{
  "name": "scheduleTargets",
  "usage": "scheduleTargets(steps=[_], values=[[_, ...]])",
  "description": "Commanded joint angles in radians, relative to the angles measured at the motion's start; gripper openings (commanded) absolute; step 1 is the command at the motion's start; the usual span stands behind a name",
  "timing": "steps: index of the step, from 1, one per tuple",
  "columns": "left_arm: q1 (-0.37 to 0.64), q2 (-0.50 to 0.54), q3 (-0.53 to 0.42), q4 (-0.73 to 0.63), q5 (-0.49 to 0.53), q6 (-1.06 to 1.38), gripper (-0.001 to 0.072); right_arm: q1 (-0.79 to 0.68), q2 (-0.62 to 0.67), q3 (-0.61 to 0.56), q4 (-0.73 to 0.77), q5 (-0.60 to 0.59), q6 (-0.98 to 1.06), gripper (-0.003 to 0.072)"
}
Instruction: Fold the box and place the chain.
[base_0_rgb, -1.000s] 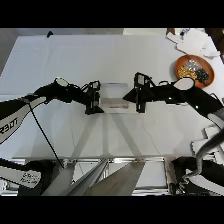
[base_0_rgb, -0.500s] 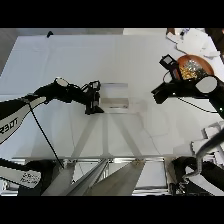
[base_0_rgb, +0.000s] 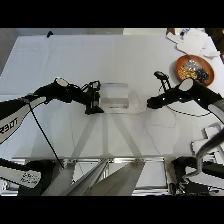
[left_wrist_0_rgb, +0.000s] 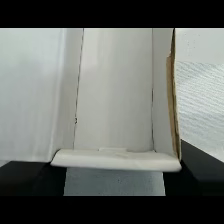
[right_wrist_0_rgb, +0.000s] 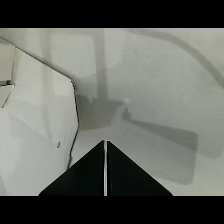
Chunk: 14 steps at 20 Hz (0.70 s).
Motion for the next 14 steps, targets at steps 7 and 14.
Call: scheduleTargets(steps=[7,14], values=[[0.000,0.000,0.000,0.000,0.000,0.000,0.0392,0.100,-0.075,0.000,0.292,-0.031,-0.074,0.0006],[0.000,0.000,0.000,0.000,0.000,0.000,0.0392,0.102,-0.052,0.000,0.347,-0.024,-0.072,0.0163]])
